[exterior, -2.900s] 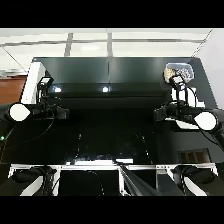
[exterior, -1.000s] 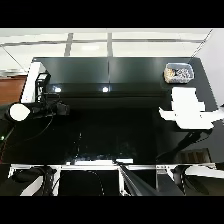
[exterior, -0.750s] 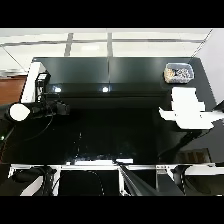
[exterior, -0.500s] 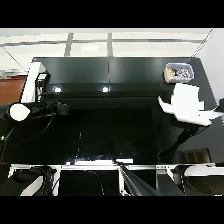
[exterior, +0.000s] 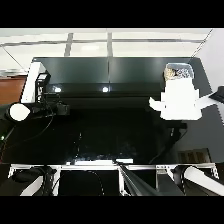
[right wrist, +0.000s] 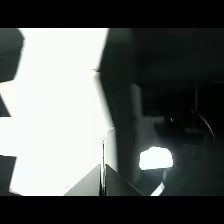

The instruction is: Fold the box and place the chain.

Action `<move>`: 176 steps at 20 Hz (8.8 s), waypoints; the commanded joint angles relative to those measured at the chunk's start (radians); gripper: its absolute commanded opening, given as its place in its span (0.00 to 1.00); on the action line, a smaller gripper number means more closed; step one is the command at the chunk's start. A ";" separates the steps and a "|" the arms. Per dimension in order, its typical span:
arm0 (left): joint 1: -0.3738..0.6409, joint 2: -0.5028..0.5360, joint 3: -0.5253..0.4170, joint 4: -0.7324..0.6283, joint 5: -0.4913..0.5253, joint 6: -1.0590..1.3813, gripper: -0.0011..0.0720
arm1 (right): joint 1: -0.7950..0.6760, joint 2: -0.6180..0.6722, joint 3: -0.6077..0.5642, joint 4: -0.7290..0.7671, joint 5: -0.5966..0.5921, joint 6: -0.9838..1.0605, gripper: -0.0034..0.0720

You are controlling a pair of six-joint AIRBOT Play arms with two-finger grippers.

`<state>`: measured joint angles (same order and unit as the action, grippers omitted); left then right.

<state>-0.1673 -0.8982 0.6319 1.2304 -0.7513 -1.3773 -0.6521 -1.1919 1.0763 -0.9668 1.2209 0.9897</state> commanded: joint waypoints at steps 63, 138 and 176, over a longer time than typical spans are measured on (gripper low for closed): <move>-0.320 -0.597 0.345 -0.560 -0.138 1.196 0.05 | 0.679 0.341 -0.369 -0.246 -0.342 -0.027 0.92; -0.350 -0.662 0.345 -0.449 -0.132 1.382 0.05 | 0.991 -0.074 -0.528 0.412 -0.496 -1.191 0.91; -0.331 -0.641 0.399 -0.385 -0.172 1.188 0.86 | 1.001 -0.090 -0.511 0.371 -0.484 -1.159 0.69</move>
<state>-0.5091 -1.5513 1.0016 0.8009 -0.8841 -0.0711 0.3485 -1.2827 0.5648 -0.5953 0.7376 -0.1696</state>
